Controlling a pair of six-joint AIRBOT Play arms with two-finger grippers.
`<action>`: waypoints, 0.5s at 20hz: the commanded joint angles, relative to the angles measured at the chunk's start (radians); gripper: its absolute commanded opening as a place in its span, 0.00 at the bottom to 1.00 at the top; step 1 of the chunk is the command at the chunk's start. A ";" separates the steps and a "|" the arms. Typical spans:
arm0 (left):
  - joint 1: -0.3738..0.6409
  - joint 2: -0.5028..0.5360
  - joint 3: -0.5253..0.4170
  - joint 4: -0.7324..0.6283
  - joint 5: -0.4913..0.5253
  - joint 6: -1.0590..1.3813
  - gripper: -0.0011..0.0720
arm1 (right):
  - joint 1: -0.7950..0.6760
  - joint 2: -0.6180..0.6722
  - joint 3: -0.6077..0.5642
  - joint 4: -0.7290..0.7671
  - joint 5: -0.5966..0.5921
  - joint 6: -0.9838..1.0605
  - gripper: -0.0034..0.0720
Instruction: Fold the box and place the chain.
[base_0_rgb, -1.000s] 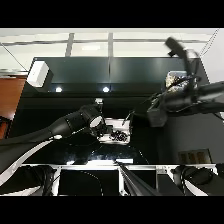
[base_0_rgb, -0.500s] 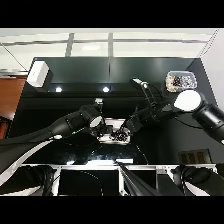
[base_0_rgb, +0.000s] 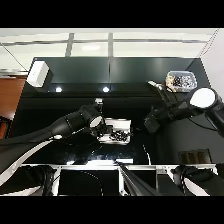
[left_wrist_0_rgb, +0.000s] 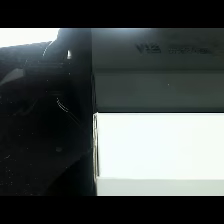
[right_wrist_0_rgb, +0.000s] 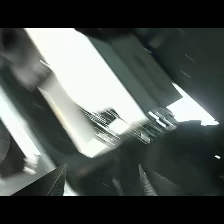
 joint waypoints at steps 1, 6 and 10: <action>0.000 -0.001 0.000 0.000 0.000 0.000 0.06 | -0.063 0.038 -0.184 -0.068 -0.163 -0.179 0.82; 0.000 -0.001 0.000 0.000 -0.001 0.000 0.06 | 0.102 0.034 -0.358 -0.064 -0.451 -0.676 0.92; 0.000 -0.001 0.000 0.000 -0.003 0.000 0.06 | 0.147 -0.009 -0.362 0.068 -0.491 -0.932 0.92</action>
